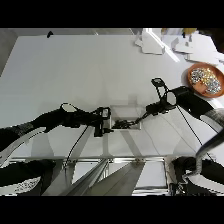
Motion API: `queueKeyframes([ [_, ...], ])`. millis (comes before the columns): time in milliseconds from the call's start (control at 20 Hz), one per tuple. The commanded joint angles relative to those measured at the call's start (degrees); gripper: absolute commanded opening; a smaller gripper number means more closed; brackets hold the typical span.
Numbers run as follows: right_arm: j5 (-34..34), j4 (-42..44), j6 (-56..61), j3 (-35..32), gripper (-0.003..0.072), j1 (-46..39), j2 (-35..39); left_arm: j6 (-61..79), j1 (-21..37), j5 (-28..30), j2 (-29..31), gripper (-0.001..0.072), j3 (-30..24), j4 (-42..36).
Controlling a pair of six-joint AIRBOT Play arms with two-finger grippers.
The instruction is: Fold the box and place the chain.
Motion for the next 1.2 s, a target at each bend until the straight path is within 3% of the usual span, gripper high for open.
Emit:
queueKeyframes([
  [0,1.29,0.15,0.04,-0.04,0.0262,-0.02,-0.35,0.0,0.02,0.02,0.04,0.0209,-0.02,0.02],
  [150,1.84,-0.26,0.04,-0.09,0.023,-0.02,-0.37,0.0,0.02,0.02,0.04,0.0209,-0.02,0.02],
  [300,1.36,-0.24,-0.04,-0.09,0.0043,-0.02,-0.37,0.0,0.02,0.02,0.04,0.0209,-0.02,0.02],
  [400,1.42,-0.2,-0.79,-0.09,0.0018,0.0,-0.33,0.0,0.02,0.02,0.04,0.0209,-0.02,0.02],
  [550,2.64,-0.46,-2.91,-0.09,0.0018,0.42,0.7,0.0,0.02,0.02,0.04,0.0209,-0.02,0.02],
  [850,6.1,-0.55,-3.52,-0.09,0.0017,4.35,9.49,0.0,0.02,0.02,0.04,0.0209,-0.02,0.02],
  [1150,12.37,2.75,-3.61,-0.07,0.0017,11.65,26.03,0.0,0.02,0.02,0.04,0.0209,-0.02,0.02],
])
